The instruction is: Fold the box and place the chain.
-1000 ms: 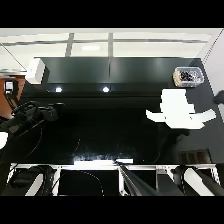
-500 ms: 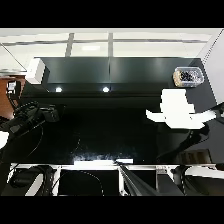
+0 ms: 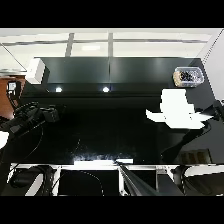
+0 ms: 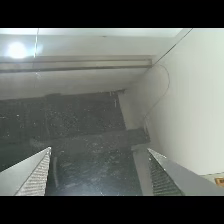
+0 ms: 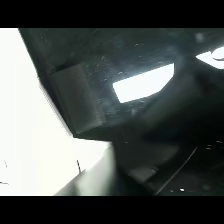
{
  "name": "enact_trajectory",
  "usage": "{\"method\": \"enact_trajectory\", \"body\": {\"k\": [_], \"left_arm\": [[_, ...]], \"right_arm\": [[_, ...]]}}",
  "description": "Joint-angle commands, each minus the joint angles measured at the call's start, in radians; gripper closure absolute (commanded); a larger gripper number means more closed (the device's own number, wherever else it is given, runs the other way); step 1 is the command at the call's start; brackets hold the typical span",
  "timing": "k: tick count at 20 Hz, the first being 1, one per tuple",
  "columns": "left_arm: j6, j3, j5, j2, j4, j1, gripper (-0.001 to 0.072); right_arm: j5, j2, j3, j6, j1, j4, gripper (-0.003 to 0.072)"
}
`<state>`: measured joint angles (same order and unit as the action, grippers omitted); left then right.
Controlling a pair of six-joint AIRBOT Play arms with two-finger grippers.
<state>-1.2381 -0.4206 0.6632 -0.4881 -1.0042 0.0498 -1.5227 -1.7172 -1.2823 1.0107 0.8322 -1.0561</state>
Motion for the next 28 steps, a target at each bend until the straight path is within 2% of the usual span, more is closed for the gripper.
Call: {"method": "enact_trajectory", "body": {"k": [1, 6, 10, 13, 17, 22, 25, 28], "left_arm": [[0.000, 0.000, 0.000, -0.001, 0.000, 0.001, 0.0004], [0.000, 0.000, 0.003, -0.001, 0.000, 0.001, 0.0005], [0.001, 0.000, 0.003, -0.001, 0.000, 0.001, 0.0004], [0.001, 0.000, 0.003, -0.001, 0.000, 0.001, 0.0005], [0.000, 0.000, 0.013, -0.001, 0.052, 0.001, 0.0005], [0.001, 0.000, 0.104, -0.017, 0.137, 0.001, 0.0005], [0.000, 0.001, 0.192, -0.084, 0.227, 0.023, 0.0006], [0.026, 0.000, 0.243, -0.227, 0.336, 0.036, 0.0005]], "right_arm": [[-0.087, -0.010, -0.011, -0.043, -0.020, 0.004, 0.0611], [-0.119, 0.057, -0.003, -0.085, -0.094, 0.122, 0.0628], [-0.059, 0.195, 0.106, -0.128, -0.201, 0.235, 0.0628], [0.059, 0.354, 0.253, -0.123, -0.288, 0.240, 0.0628], [0.215, 0.620, 0.506, -0.098, -0.436, 0.307, 0.0628], [0.447, 0.944, 0.843, -0.079, -0.655, 0.406, 0.0628], [0.574, 1.031, 0.976, -0.080, -0.786, 0.447, 0.0628], [0.650, 1.041, 1.014, -0.080, -0.904, 0.454, 0.0628]]}}
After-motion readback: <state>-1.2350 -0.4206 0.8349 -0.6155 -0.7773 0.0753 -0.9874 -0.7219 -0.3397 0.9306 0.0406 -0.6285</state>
